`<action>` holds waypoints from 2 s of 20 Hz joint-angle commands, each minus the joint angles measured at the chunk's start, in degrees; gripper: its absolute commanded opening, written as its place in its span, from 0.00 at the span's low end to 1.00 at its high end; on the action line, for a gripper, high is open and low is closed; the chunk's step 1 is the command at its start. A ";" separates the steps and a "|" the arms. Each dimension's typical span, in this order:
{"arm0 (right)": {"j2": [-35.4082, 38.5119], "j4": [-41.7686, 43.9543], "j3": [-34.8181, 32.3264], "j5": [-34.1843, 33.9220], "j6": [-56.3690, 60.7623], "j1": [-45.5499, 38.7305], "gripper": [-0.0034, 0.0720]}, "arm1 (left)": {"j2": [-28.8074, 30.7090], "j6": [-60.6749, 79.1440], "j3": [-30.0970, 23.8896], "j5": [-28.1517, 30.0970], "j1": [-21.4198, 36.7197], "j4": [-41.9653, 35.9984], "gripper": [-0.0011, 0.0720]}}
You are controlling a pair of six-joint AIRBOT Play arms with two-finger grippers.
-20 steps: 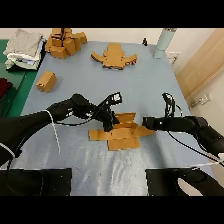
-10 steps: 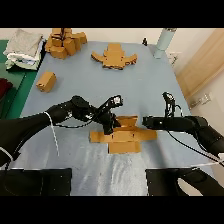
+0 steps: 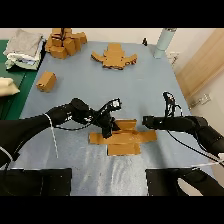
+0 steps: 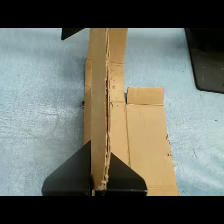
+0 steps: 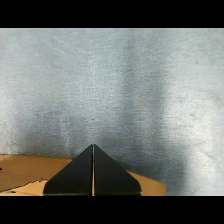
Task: Fold the box.
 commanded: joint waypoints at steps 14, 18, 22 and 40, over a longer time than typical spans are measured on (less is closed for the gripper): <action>11.23 -14.03 8.52 -25.99 5.22 1.18 0.05 | 0.02 -0.26 -0.11 -0.24 0.00 0.24 0.03; 21.05 -14.49 4.79 -28.50 3.87 12.92 0.05 | 0.02 -0.26 -0.11 -0.24 -0.04 0.24 0.03; 22.97 -14.69 -3.37 -26.75 -3.72 30.88 0.06 | 0.02 -0.26 -0.11 -0.26 -0.04 0.24 0.03; 0.42 -40.13 -6.23 -5.16 -8.63 47.76 0.74 | 0.02 -0.26 -0.11 -0.24 -0.07 0.24 0.03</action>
